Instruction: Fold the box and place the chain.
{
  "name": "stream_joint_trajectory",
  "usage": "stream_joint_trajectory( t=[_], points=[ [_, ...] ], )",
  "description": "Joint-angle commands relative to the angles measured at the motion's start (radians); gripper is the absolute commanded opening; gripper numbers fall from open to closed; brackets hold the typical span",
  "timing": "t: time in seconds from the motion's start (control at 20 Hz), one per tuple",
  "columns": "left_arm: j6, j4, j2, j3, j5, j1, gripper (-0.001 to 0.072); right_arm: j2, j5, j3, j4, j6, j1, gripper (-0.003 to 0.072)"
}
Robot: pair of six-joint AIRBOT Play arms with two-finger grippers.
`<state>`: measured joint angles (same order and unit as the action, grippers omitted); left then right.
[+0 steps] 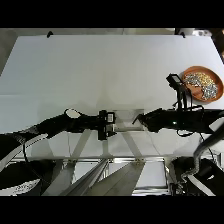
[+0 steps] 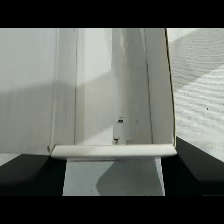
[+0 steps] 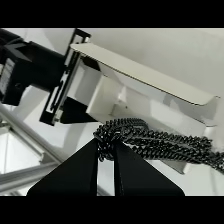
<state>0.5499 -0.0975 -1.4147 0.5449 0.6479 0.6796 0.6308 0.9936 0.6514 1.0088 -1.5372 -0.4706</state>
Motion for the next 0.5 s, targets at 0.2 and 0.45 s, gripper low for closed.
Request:
stream_joint_trajectory(
  t=[0.2,0.45],
  points=[
    [0.0,0.0,0.001,0.0,0.0,-0.001,0.0136,0.042,0.02,0.0,0.058,-0.011,-0.083,0.0012],
    [0.0,0.0,0.001,0.0,0.0,-0.001,0.0136,0.172,0.022,-0.001,0.138,-0.06,-0.083,0.0012]
  ],
)
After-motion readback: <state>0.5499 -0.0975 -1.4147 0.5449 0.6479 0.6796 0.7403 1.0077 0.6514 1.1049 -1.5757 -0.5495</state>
